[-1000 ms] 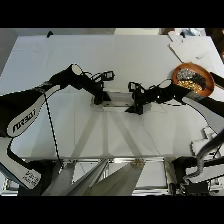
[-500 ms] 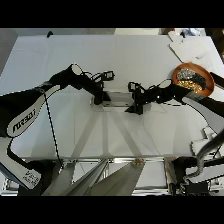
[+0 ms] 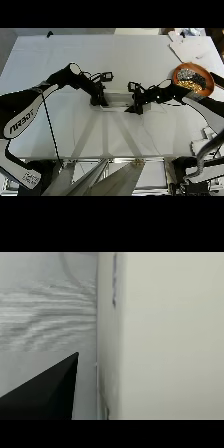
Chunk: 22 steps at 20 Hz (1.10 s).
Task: Fold the box and place the chain.
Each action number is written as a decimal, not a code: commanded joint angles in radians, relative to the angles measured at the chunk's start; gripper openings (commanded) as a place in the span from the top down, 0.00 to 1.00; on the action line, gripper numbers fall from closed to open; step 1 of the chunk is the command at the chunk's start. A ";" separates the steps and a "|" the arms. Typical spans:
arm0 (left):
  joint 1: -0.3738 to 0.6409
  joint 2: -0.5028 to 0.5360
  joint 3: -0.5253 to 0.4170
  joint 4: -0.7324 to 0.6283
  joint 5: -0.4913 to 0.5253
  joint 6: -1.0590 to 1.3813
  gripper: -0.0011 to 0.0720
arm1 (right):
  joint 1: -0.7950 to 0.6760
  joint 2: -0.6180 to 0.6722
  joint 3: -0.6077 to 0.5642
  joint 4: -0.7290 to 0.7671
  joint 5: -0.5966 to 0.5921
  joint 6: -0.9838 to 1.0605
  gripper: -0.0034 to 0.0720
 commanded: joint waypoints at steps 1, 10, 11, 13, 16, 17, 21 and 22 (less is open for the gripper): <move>0.021 0.067 0.001 0.016 -0.050 -0.033 0.28 | 0.000 0.000 0.001 0.000 0.001 -0.001 0.28; 0.126 0.307 0.001 0.024 -0.224 -0.342 0.31 | 0.000 -0.001 0.001 0.000 0.001 -0.001 0.28; 0.124 0.317 0.001 0.024 -0.270 -0.368 0.46 | 0.000 0.000 0.001 0.000 0.001 -0.001 0.28; 0.103 0.318 0.000 0.026 -0.393 -0.393 0.96 | 0.000 0.000 0.001 0.000 0.001 -0.001 0.28; 0.036 0.314 0.000 0.060 -0.417 -0.394 0.97 | 0.000 0.000 0.001 0.000 0.001 -0.001 0.28; 0.014 0.311 0.000 0.063 -0.377 -0.386 0.97 | 0.000 0.000 0.001 0.000 0.001 -0.001 0.28; -0.059 0.264 0.000 0.061 -0.047 -0.389 0.97 | 0.000 -0.001 0.001 0.000 0.001 -0.001 0.28; -0.062 0.251 0.000 0.061 0.051 -0.412 0.97 | 0.000 0.000 0.001 0.000 0.001 -0.001 0.28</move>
